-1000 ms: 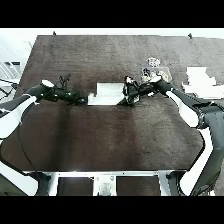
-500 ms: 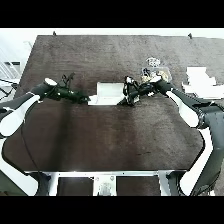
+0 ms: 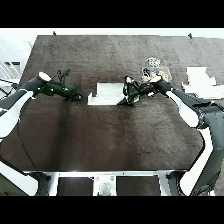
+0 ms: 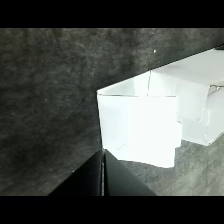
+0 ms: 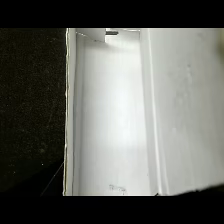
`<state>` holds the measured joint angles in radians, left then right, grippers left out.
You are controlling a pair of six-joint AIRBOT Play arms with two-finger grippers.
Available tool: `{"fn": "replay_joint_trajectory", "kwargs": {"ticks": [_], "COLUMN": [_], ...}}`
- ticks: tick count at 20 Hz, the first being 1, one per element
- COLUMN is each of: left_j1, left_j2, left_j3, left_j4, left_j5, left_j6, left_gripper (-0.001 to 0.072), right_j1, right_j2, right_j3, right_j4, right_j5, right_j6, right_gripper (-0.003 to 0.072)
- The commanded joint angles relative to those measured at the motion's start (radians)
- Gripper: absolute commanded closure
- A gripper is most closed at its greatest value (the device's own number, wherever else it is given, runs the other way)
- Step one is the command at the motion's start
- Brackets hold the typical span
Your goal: Fold the box and place the chain.
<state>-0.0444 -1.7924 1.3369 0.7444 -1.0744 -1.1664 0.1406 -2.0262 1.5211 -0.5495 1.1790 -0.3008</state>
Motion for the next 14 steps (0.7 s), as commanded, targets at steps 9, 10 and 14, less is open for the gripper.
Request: {"fn": "replay_joint_trajectory", "kwargs": {"ticks": [9,10,14], "left_j1": [-0.039,-0.043,-0.064], "left_j2": [-0.049,-0.049,-0.072], "left_j3": [-0.002,-0.002,-0.002], "left_j4": [0.034,0.034,0.001], "left_j5": [0.036,0.039,0.049], "left_j6": [-0.033,-0.033,-0.029], "left_gripper": [0.0694,0.0694,0.0694], "right_j1": [0.001,0.001,0.001], "right_j2": [0.0,0.0,0.0], "right_j3": [0.0,0.0,0.0], "right_j4": [0.0,0.0,0.0], "right_j5": [0.0,0.0,0.0], "right_j6": [0.0,0.0,0.0], "right_gripper": [0.0201,0.0201,0.0202]}}
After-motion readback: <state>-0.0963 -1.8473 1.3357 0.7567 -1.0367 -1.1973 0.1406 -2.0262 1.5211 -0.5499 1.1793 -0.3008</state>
